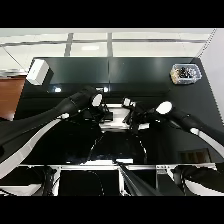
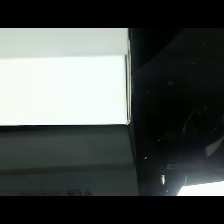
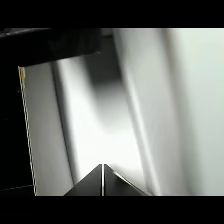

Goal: Fold the box and place the chain.

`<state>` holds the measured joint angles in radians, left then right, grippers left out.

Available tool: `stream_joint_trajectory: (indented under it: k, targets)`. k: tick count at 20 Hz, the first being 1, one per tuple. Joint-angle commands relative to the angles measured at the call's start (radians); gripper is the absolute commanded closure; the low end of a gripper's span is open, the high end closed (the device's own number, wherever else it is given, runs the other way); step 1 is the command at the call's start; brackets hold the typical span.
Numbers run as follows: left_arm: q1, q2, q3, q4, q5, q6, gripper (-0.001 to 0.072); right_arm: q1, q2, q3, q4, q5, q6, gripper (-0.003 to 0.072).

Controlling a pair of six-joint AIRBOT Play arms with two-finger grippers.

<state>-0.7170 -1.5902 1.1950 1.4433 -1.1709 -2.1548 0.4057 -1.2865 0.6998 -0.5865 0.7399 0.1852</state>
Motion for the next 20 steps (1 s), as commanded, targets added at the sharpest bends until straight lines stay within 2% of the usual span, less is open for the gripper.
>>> stream_joint_trajectory:
  k: [1, 3, 5, 7, 8, 11, 14, 17, 19, 20]
  targets:
    - [0.001, 0.0, 0.001, 0.006, -0.009, 0.0, 0.068, -0.148, 0.141, 0.055, -0.264, 0.142, 0.539, 0.0671]
    - [0.001, 0.0, 0.001, 0.002, -0.012, 0.001, 0.068, -0.357, 0.215, 0.071, -0.305, 0.227, 0.733, 0.0672]
    - [0.001, 0.0, 0.001, -0.008, -0.011, 0.0, 0.068, -0.594, 0.211, 0.044, -0.296, 0.294, 0.925, 0.0671]
    - [0.001, 0.0, 0.001, -0.016, -0.011, 0.001, 0.068, -0.725, 0.191, -0.043, -0.27, 0.317, 1.106, 0.0671]
    - [0.001, 0.0, 0.001, -0.017, -0.011, 0.001, 0.068, -0.741, 0.177, -0.089, -0.242, 0.335, 1.117, 0.0671]
    - [0.001, 0.0, 0.001, -0.016, -0.011, 0.0, 0.068, -0.666, 0.097, -0.178, -0.09, 0.385, 1.051, 0.0671]
    - [0.001, 0.0, 0.001, -0.016, -0.01, 0.0, 0.068, -0.488, 0.008, -0.179, 0.021, 0.327, 0.996, 0.0671]
    - [0.001, 0.0, 0.001, -0.016, -0.01, 0.001, 0.068, -0.337, -0.046, -0.153, 0.129, 0.264, 0.893, 0.0671]
    - [0.001, 0.0, 0.001, -0.016, -0.01, 0.0, 0.068, -0.326, -0.047, -0.086, 0.137, 0.312, 0.829, 0.067]
    - [0.001, 0.0, 0.001, -0.017, -0.011, 0.0, 0.068, -0.333, -0.046, -0.044, 0.128, 0.359, 0.823, 0.0587]
